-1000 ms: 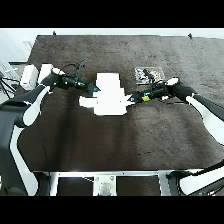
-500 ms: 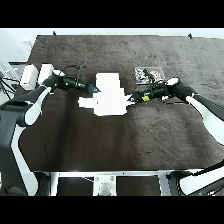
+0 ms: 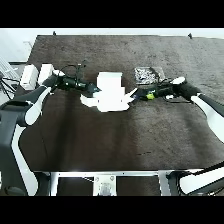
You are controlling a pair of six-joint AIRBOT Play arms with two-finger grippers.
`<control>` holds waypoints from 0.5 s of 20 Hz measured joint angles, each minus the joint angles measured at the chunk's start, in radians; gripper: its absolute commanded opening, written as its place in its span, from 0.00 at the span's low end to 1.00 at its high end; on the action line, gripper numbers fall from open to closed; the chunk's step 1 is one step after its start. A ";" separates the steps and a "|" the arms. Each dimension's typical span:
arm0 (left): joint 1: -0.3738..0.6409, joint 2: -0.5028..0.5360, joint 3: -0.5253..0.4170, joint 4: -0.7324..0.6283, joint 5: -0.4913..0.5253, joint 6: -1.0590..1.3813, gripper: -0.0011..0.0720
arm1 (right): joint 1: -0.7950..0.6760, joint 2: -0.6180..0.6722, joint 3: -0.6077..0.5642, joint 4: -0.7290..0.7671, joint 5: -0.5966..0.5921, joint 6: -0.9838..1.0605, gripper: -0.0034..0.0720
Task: Fold the box and place the chain.
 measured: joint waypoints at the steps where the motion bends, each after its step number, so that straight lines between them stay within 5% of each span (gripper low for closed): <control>1: 0.000 0.000 0.000 -0.006 -0.014 0.024 0.04 | -0.029 0.003 0.000 0.017 -0.001 -0.003 0.59; 10: -0.001 0.011 0.000 -0.060 -0.089 0.426 0.04 | -0.167 0.016 0.000 0.179 0.063 -0.069 0.58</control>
